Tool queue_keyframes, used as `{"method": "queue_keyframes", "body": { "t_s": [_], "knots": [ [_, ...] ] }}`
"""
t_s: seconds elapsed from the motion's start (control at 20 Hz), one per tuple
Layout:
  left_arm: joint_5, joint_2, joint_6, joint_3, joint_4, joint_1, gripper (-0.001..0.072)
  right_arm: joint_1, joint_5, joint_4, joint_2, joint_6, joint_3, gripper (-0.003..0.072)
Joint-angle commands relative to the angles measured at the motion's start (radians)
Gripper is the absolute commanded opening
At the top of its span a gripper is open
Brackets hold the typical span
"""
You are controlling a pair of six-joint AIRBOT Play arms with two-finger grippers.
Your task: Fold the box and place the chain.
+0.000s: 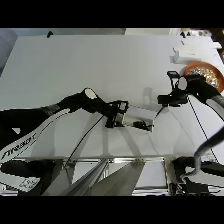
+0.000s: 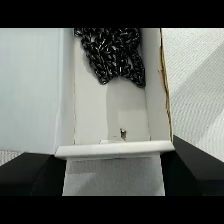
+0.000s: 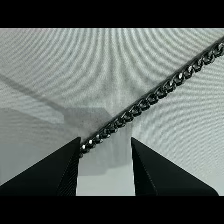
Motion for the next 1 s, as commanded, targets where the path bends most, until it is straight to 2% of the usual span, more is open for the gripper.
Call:
{"method": "queue_keyframes", "body": {
  "t_s": [0.0, 0.05, 0.2, 0.3, 0.55, 0.75, 0.95],
  "knots": [
    [0.0, 0.001, 0.0, 0.0, 0.0, 0.001, 0.0209, 0.0, -0.018, -0.001, -0.015, 0.014, -0.013, 0.0318],
    [0.0, 0.001, 0.0, 0.0, 0.0, 0.001, 0.0209, 0.0, -0.019, -0.001, -0.02, 0.026, -0.022, 0.0309],
    [0.0, 0.0, 0.0, 0.0, 0.0, 0.001, 0.0209, 0.0, -0.009, -0.002, -0.024, 0.021, -0.032, 0.0108],
    [0.0, 0.001, 0.0, 0.0, 0.0, 0.001, 0.0209, 0.0, 0.019, -0.002, -0.014, -0.03, -0.032, 0.0019],
    [0.0, 0.001, 0.0, 0.0, 0.0, 0.001, 0.0209, 0.0, 0.05, -0.016, 0.115, -0.076, -0.032, 0.002],
    [0.0, 0.0, 0.0, 0.0, 0.0, 0.001, 0.0209, 0.0, 0.103, -0.011, 0.293, -0.082, -0.032, 0.002],
    [0.0, 0.0, 0.0, 0.0, 0.0, 0.001, 0.0209, 0.0, 0.221, 0.088, 0.493, -0.162, -0.032, 0.002]
  ]
}}
